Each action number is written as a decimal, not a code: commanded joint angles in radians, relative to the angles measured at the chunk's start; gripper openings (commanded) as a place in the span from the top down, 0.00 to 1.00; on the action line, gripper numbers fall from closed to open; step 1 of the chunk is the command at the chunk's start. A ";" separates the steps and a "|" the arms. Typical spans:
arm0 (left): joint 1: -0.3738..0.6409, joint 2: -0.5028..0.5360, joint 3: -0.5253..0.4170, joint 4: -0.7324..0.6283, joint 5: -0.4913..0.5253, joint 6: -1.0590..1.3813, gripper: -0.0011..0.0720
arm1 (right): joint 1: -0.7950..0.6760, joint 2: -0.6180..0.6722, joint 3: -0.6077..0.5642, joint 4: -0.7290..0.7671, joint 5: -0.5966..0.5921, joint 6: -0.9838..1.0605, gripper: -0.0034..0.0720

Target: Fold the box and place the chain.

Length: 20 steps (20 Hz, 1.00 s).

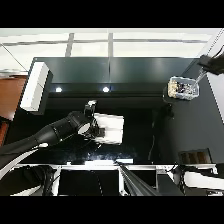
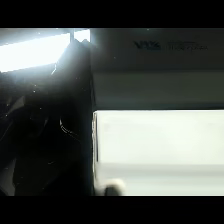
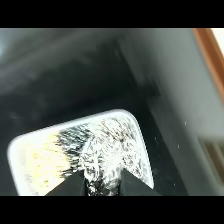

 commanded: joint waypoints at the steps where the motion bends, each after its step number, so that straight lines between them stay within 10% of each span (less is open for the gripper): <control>1: -0.001 0.000 -0.001 -0.012 0.000 0.000 0.94 | 0.000 0.123 0.045 0.124 0.053 -0.132 0.92; 11: 0.000 0.002 0.000 -0.052 -0.002 0.000 0.94 | 0.008 0.319 0.241 0.494 0.200 -0.304 0.92; 20: 0.010 0.001 0.047 0.029 -0.049 -0.064 0.94 | 0.217 0.367 0.240 0.501 0.388 -0.359 0.92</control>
